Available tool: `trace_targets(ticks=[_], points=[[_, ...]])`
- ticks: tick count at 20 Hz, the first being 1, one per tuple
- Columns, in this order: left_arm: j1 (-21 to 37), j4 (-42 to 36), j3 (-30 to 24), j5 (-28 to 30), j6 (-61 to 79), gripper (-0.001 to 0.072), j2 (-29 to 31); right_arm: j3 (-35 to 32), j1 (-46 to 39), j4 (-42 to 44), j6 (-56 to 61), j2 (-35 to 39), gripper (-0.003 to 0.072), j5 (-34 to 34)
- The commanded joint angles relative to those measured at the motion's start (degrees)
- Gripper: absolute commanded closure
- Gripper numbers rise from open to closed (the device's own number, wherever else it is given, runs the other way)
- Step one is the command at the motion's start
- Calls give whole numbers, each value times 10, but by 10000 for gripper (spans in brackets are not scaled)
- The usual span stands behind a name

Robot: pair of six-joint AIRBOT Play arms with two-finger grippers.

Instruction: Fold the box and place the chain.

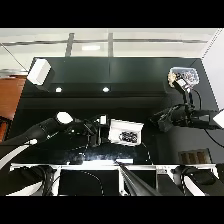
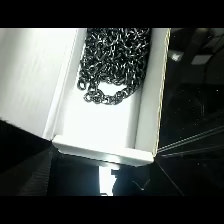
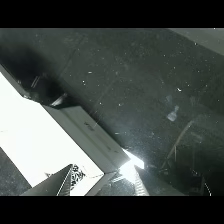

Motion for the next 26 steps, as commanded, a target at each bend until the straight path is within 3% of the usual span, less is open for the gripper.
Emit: trace_targets(ticks=[1, 8, 9, 11, 12, 13, 19, 26], points=[[-12, -2, 1, 0, 17, 4, 0, 0, 1, 0, 0, 0, 243, 0], [-39, 0, 1, 10, 9, 15, 0, 0, 1, 0, 0, 0, 242, 0], [-39, 0, 1, 11, 8, 42, 0, 0, 1, 0, 0, 0, 243, 0], [-39, 0, 1, 15, 3, 255, 0, 0, 1, 0, 0, 0, 239, 0], [-39, 0, 1, 15, 3, 296, 0, 0, 1, 1, 1, 0, 10, -2], [-39, 0, 1, 15, 3, 313, 0, 0, 2, 5, 1, 0, -26, -9], [-39, 0, 1, 15, 3, 311, 0, -2, 72, 38, -10, -42, -24, -32], [-39, 0, 1, 15, 3, 311, 0, -5, 104, 39, -245, -85, -17, 11]])
